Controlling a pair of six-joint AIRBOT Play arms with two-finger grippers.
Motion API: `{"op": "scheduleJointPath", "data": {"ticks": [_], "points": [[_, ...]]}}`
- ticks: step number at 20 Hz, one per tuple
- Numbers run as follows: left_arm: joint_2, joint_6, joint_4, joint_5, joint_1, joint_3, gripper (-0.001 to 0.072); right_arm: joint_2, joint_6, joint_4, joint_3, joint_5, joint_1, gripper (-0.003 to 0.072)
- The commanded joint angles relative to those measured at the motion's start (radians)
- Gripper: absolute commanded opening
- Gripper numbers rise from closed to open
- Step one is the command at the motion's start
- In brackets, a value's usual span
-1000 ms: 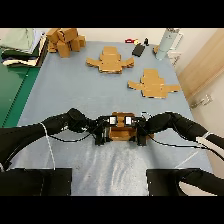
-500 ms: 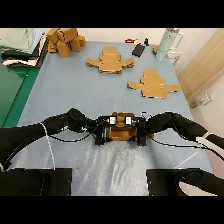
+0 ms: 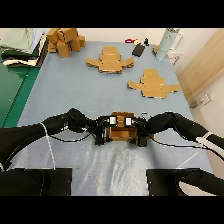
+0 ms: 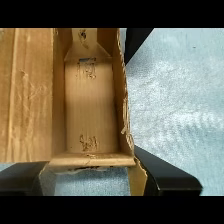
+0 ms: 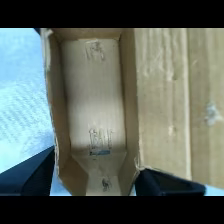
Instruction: Fold the box.
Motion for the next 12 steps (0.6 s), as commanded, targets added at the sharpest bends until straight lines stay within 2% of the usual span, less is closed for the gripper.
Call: {"op": "scheduleJointPath", "data": {"ticks": [1, 6, 10, 12], "points": [[0.000, 0.000, 0.000, 0.000, 0.000, 0.001, 0.0543, 0.030, 0.095, -0.072, 0.001, -0.072, -0.002, 0.0720], [0.000, 0.000, 0.000, 0.000, 0.000, 0.001, 0.0542, 0.178, 0.362, -0.225, 0.001, -0.182, -0.012, 0.0720], [0.000, 0.000, 0.000, 0.000, 0.000, 0.001, 0.0543, 0.355, 0.476, -0.224, 0.001, -0.209, -0.011, 0.0720], [0.000, 0.000, 0.000, 0.001, 0.000, 0.001, 0.0543, 0.435, 0.642, -0.187, 0.001, -0.272, -0.011, 0.0716]]}}
